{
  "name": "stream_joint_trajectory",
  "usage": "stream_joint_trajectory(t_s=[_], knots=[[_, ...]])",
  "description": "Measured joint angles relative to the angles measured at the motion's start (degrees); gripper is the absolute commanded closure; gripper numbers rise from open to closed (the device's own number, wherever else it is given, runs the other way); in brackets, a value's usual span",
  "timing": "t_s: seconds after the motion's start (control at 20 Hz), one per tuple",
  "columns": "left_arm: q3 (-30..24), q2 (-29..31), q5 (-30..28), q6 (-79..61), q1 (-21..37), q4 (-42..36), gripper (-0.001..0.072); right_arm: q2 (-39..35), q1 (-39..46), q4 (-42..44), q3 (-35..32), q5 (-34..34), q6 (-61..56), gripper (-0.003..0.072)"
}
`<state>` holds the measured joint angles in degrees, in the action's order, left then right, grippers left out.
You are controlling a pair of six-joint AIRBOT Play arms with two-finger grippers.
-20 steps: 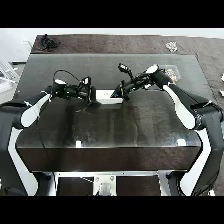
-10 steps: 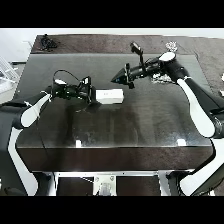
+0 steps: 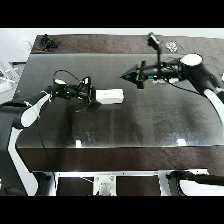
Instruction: Fold the box and place the chain.
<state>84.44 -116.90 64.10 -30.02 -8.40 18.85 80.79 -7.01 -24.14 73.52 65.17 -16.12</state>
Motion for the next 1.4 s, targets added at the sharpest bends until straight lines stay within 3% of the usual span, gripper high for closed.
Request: stream_joint_trajectory(t_s=[0.2,0.45,0.7,0.95,1.0,1.2,1.4], knots=[[0.0,0.0,-0.02,-0.02,0.0,0.0,0.0342,-13.9,3.8,-1.99,-17.18,-14.6,-1.68,0.0675],[0.0,0.0,-0.02,-0.02,0.0,0.0,0.0342,-24.24,10.32,-2.84,-32.76,-22.18,-2.89,0.0674],[0.0,0.0,-0.02,-0.04,0.0,-0.02,0.0342,-26.73,13.2,-3.02,-39.95,-24.28,-3.26,0.0674],[0.0,0.0,0.24,-0.02,0.0,-0.04,0.0354,-27.19,13.79,-3.06,-41.92,-25.07,-3.3,0.0674],[0.0,0.0,0.85,-0.02,0.02,0.07,0.0669,-27.19,13.81,-3.06,-42.05,-25.09,-3.3,0.0674],[0.46,1.16,0.15,1.84,-0.04,-1.66,0.0694,-27.21,13.94,-3.13,-42.32,-25.31,-3.32,0.0674],[0.66,7.48,-3.74,7.8,0.61,-2.43,0.0695,-27.21,13.94,-3.1,-42.38,-25.57,-3.32,0.0674]])
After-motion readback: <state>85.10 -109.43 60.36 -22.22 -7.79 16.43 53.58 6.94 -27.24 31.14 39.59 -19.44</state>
